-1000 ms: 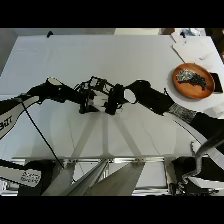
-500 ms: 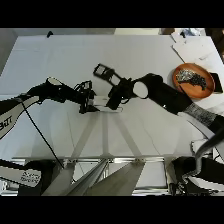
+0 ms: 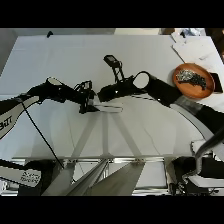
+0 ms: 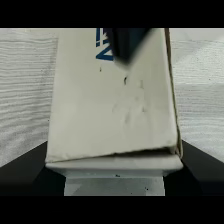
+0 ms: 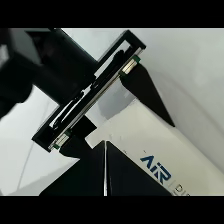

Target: Fold the box and place the chain.

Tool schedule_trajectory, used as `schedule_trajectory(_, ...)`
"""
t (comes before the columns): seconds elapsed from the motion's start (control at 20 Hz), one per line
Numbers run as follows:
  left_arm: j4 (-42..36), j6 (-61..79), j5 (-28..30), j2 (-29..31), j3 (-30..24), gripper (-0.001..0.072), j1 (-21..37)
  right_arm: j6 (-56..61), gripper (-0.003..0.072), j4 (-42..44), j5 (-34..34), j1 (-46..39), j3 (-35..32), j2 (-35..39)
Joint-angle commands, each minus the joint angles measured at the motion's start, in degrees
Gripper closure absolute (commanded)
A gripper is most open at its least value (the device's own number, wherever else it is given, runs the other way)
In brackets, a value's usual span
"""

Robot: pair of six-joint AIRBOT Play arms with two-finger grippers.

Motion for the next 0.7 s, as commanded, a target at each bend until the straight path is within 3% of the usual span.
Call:
schedule_trajectory(0.0,0.02,0.00,0.02,-0.02,0.02,0.0328,0.02,0.11,0.0680,4.48,-1.51,1.46,0.04,-3.91)
schedule_trajectory(0.65,0.02,0.00,0.02,-0.02,0.02,0.0328,0.02,1.42,0.0679,-1.90,1.79,1.79,0.02,-4.46)
